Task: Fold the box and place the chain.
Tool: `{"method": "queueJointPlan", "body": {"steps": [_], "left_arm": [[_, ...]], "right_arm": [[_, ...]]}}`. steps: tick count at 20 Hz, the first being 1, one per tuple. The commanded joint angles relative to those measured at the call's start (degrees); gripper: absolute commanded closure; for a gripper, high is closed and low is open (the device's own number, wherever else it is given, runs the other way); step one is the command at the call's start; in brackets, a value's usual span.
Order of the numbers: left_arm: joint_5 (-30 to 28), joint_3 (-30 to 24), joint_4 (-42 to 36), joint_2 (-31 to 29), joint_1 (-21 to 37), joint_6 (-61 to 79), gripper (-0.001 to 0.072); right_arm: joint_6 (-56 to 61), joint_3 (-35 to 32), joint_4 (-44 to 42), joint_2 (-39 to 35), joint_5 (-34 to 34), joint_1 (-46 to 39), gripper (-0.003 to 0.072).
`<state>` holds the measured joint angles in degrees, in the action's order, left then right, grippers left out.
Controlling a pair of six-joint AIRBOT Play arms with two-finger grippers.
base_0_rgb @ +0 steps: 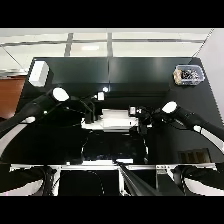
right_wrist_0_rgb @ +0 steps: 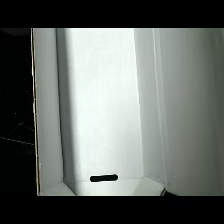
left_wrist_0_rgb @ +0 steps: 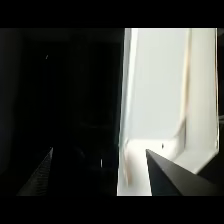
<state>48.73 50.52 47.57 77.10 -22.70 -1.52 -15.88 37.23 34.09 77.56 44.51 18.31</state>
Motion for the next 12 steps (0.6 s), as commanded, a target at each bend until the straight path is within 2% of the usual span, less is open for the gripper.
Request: {"method": "queueJointPlan", "body": {"steps": [1, 2, 3, 4, 5, 6, 8, 9, 11, 12], "left_arm": [[6.2, 0.0, 12.7, -6.0, 4.0, -15.3, 0.0063], [9.4, 0.0, 15.2, -7.9, 5.3, -21.1, 0.0092], [12.7, 0.0, 15.8, -9.3, 6.4, -26.3, 0.016], [16.0, 0.0, 15.3, -10.5, 7.3, -30.5, 0.0474], [18.8, 0.0, 13.5, -11.0, 7.6, -32.0, 0.0683], [21.1, 0.0, 9.7, -11.1, 7.6, -32.3, 0.0682], [21.2, -1.1, -2.3, -10.9, 6.4, -32.1, 0.0683], [19.1, -2.4, -9.6, -10.6, 5.7, -31.8, 0.0682], [10.9, -5.5, -22.9, -10.2, 3.5, -27.1, 0.0683], [6.1, -6.4, -25.7, -10.1, 2.4, -24.5, 0.0683]], "right_arm": [[0.0, 0.0, 0.1, 0.0, 0.2, 0.0, 0.0484], [0.0, 0.0, 0.1, 0.0, 0.1, 0.0, 0.0484], [0.0, 0.0, 0.0, 0.0, 0.1, 0.0, 0.0484], [0.0, 0.0, 0.0, 0.0, 0.1, 0.0, 0.0485], [0.0, 0.0, 0.0, 0.0, 0.0, 0.0, 0.0484], [0.0, 0.0, 0.0, 0.0, 0.0, 0.0, 0.0485], [0.0, 0.0, 0.0, 0.0, 0.0, 0.0, 0.0484], [0.0, 0.0, 0.0, 0.0, 0.0, 0.0, 0.0484], [0.0, 0.0, 0.0, 0.0, 0.0, 0.0, 0.0484], [0.0, 0.0, 0.0, 0.0, 0.0, 0.0, 0.0484]]}}
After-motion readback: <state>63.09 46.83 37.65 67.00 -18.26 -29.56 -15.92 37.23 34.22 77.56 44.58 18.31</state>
